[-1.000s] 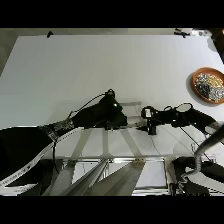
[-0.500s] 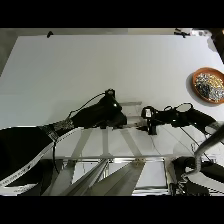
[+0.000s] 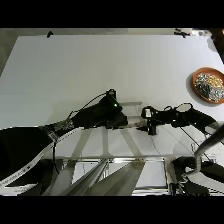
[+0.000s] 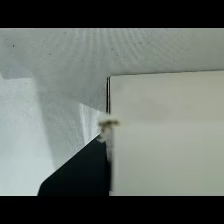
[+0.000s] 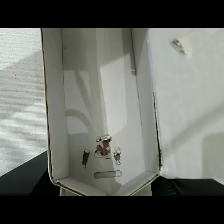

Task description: Fold the box and place the chain.

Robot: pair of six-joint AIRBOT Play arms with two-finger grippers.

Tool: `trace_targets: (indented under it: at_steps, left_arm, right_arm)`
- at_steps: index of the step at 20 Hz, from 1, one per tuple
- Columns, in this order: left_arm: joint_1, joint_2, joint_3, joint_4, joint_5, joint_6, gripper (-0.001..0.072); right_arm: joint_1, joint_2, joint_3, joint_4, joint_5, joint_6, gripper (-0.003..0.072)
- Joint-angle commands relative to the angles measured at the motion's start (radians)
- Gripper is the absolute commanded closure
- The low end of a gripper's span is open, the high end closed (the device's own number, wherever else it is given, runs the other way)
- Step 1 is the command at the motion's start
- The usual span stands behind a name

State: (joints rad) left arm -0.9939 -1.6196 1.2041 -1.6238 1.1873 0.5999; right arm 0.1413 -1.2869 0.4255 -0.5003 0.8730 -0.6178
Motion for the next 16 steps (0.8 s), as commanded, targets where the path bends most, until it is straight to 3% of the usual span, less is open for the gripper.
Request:
trace_targets:
  at_steps: [1,3,4,9,16]
  left_arm:
    - [-0.001,0.0,0.0,-0.005,0.007,0.032,0.0572]
    - [-0.001,0.001,0.0,-0.026,0.021,0.129,0.0106]
    - [-0.001,0.003,0.0,-0.028,0.031,0.145,0.0026]
    - [0.005,0.049,0.0,-0.043,0.064,0.213,0.0024]
    - [0.019,0.223,0.001,-0.04,0.043,0.396,0.0024]
  right_arm:
    - [0.0,0.001,0.0,0.0,0.0,0.0,0.0329]
    - [0.0,0.001,0.0,0.0,0.0,0.0,0.0329]
    - [0.0,0.001,0.0,0.0,0.0,0.0,0.0329]
    - [0.0,0.001,0.0,0.0,0.0,0.0,0.0329]
    - [0.0,0.001,0.0,0.0,0.0,0.0,0.0329]
